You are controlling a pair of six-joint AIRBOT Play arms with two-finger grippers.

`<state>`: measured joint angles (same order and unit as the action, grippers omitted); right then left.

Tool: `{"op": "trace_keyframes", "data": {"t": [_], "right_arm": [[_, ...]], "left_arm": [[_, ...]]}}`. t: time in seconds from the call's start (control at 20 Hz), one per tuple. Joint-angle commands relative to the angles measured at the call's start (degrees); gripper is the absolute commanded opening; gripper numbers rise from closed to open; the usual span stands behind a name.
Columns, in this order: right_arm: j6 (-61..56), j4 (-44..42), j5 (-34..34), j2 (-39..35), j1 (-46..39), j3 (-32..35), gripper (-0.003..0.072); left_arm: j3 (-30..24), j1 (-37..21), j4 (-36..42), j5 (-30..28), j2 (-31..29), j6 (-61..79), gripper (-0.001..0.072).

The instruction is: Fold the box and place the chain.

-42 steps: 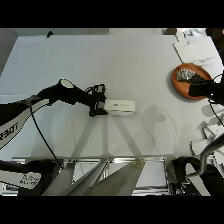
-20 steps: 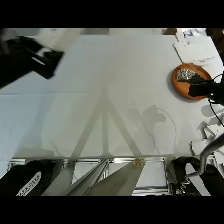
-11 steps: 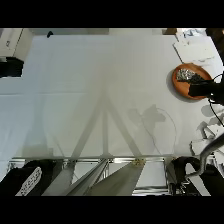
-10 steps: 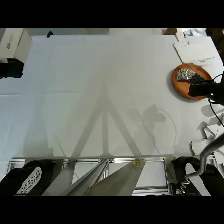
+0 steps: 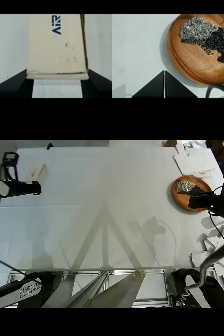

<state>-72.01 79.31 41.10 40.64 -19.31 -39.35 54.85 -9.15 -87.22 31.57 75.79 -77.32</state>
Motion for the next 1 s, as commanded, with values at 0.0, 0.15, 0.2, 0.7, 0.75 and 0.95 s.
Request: {"op": "trace_keyframes", "data": {"t": [0.0,0.15,0.2,0.7,0.75,0.95], "right_arm": [[0.0,-0.02,0.02,-0.04,-0.04,-0.02,0.0011],[0.0,-0.02,0.02,-0.04,-0.04,-0.02,0.0011],[0.0,-0.02,0.02,-0.04,-0.04,-0.02,0.0011],[0.0,-0.02,0.02,-0.04,-0.04,-0.02,0.0011],[0.0,-0.02,0.02,-0.04,-0.04,-0.02,0.0011],[0.0,-0.02,0.02,-0.04,-0.04,-0.02,0.0011]], "left_arm": [[0.02,-0.04,-0.04,-6.1,6.88,0.11,0.0009],[0.02,-0.07,-0.04,-7.1,9.46,0.13,0.001],[0.02,-0.07,-0.04,-7.08,10.21,0.13,0.001],[0.04,-0.04,-0.04,-2.75,5.92,0.17,0.0707],[0.04,-0.04,-0.07,-1.95,4.26,0.17,0.0707],[0.04,-0.04,2.14,3.74,-4.42,0.11,0.0707]]}}
